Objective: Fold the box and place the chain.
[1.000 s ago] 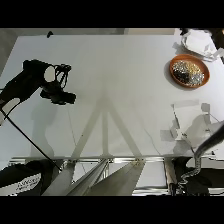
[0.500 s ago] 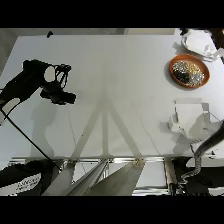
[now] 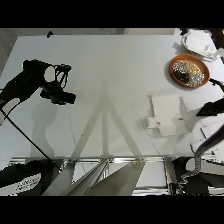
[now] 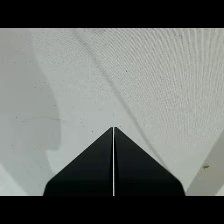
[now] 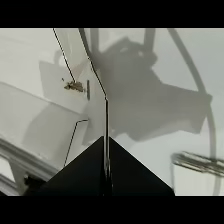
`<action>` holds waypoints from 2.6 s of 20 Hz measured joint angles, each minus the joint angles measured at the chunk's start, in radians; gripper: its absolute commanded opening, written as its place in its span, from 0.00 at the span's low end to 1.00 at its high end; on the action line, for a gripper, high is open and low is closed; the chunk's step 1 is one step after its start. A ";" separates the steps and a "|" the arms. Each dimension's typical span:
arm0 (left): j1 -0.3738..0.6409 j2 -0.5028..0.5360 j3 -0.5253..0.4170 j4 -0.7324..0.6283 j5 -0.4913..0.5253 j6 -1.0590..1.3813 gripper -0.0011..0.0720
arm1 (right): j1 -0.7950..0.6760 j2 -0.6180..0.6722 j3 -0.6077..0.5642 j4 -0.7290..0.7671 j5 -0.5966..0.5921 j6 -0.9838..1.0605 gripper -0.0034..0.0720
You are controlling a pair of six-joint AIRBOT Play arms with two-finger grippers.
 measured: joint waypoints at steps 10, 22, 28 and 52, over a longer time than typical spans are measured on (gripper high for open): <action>0.000 0.000 0.000 0.000 0.000 0.000 0.03 | 0.417 0.498 -0.385 0.366 -0.320 -0.042 0.06; 0.000 -0.001 0.000 0.000 0.101 0.006 0.03 | 0.849 0.648 -0.572 0.309 -0.718 0.307 0.06; 0.002 -0.003 0.000 -0.008 0.230 0.011 0.03 | 0.892 0.650 -0.577 0.287 -0.758 0.353 0.06; 0.005 -0.222 -0.003 -0.965 0.160 1.249 0.88 | 0.898 0.650 -0.577 0.284 -0.740 0.362 0.06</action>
